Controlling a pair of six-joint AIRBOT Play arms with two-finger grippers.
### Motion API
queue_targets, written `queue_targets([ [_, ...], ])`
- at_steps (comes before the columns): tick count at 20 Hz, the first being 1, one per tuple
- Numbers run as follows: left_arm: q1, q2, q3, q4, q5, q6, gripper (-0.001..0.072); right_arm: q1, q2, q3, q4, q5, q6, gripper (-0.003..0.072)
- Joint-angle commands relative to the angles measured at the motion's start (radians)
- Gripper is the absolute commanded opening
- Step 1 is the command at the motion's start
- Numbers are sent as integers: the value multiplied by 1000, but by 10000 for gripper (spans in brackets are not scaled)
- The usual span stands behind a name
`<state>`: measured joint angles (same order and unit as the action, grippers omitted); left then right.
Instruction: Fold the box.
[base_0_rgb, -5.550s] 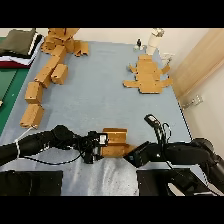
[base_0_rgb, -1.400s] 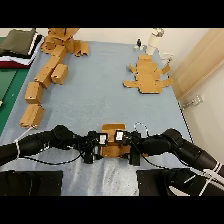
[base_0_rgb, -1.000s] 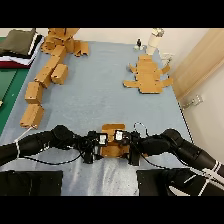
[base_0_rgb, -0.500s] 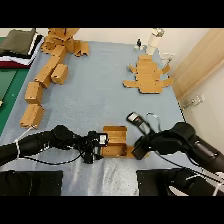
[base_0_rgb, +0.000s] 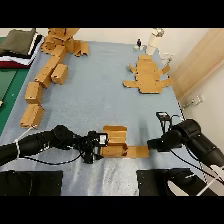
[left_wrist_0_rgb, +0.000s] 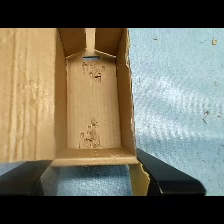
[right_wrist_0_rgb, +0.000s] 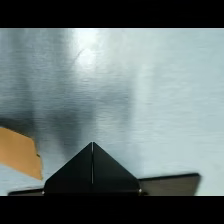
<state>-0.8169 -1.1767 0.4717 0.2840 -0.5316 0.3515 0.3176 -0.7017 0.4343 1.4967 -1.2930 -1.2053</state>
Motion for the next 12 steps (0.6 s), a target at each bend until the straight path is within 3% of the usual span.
queue_targets([
  [1,1,0,1,0,0,0,533,-35,-53,-73,236,142,-61,4],
  [3,1,0,1,0,0,0,533,-26,-77,-92,355,188,-132,4],
  [8,1,0,1,0,0,0,533,111,-64,-85,471,281,-158,4],
  [12,1,0,1,0,0,0,533,211,-63,-24,473,295,-157,4],
])
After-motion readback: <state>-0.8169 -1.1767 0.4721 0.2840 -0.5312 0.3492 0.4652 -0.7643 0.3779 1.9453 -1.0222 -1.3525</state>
